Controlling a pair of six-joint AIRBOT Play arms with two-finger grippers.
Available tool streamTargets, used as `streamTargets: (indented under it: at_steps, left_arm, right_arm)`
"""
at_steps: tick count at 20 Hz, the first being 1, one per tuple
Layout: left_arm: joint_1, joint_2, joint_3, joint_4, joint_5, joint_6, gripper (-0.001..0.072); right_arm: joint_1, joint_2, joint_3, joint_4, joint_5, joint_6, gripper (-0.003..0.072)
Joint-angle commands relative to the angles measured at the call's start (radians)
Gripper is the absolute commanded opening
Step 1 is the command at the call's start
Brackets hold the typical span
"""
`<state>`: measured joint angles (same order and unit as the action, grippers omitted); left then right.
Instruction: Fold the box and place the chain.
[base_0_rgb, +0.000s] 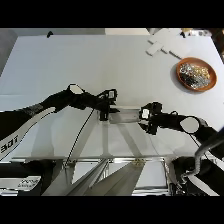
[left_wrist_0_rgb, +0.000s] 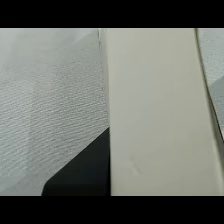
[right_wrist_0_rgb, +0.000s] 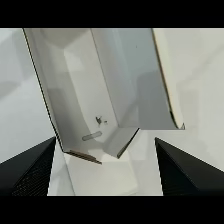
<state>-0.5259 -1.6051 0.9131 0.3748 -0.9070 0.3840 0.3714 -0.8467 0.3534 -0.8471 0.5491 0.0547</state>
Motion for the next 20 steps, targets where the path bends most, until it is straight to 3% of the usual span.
streamTargets:
  at_steps: [1, 11, 20]
  left_arm:
    - [0.0, 0.0, 0.0, 0.0, 0.0, 0.0, 0.001]
    - [0.0, 0.0, 0.0, 0.0, 0.001, 0.0, 0.001]
    - [0.0, 0.0, 0.0, 0.0, 0.001, 0.0, 0.001]
  right_arm:
    - [-0.059, -0.018, 0.002, 0.084, 0.069, -0.162, 0.0681]
    - [-0.19, -0.177, 0.002, 0.412, 0.139, -0.51, 0.0682]
    - [-0.212, -0.357, 0.089, 0.436, 0.234, -0.535, 0.0651]
